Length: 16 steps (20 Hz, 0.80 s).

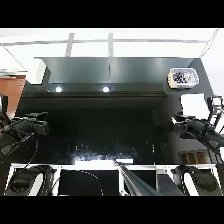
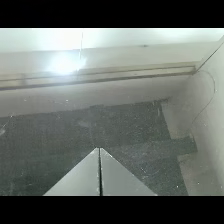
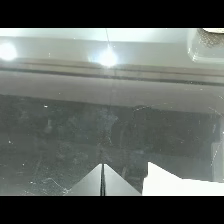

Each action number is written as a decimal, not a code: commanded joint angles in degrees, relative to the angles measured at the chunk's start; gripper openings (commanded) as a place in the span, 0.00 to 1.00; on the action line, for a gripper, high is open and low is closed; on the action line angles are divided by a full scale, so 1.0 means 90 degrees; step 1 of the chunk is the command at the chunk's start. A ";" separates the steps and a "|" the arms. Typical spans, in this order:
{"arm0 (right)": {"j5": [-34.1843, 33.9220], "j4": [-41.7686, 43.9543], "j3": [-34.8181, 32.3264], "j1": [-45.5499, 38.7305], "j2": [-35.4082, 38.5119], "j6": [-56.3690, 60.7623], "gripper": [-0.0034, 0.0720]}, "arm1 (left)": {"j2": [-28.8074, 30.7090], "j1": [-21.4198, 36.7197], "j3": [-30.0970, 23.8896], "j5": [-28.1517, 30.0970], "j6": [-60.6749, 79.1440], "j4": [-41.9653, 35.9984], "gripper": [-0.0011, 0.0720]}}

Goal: Fold the box and place the chain.

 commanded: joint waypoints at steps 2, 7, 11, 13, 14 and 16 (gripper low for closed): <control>0.0002 0.0000 -0.0002 0.0007 0.0007 0.0000 0.06 | 0.0005 -0.0002 -0.0005 0.0002 0.0002 0.0002 0.05; 0.0002 0.0000 -0.0002 0.0007 0.0007 0.0000 0.06 | 0.0005 -0.0002 -0.0005 0.0000 0.0002 0.0002 0.05; 0.0002 0.0000 -0.0002 0.0007 0.0007 0.0000 0.06 | 0.0005 -0.0002 -0.0005 0.0000 0.0002 0.0002 0.05; 0.0002 0.0000 -0.0002 0.0005 0.0007 0.0000 0.06 | 0.0005 -0.0002 -0.0005 0.0002 0.0002 0.0002 0.05; 0.0002 0.0000 -0.0002 0.0007 0.0007 0.0000 0.06 | 0.0005 -0.0002 -0.0005 0.0002 0.0002 0.0002 0.05; 0.0000 0.0056 -0.0002 0.0007 0.0007 0.0002 0.06 | 0.0005 -0.0002 -0.0005 0.0002 0.0002 0.0002 0.05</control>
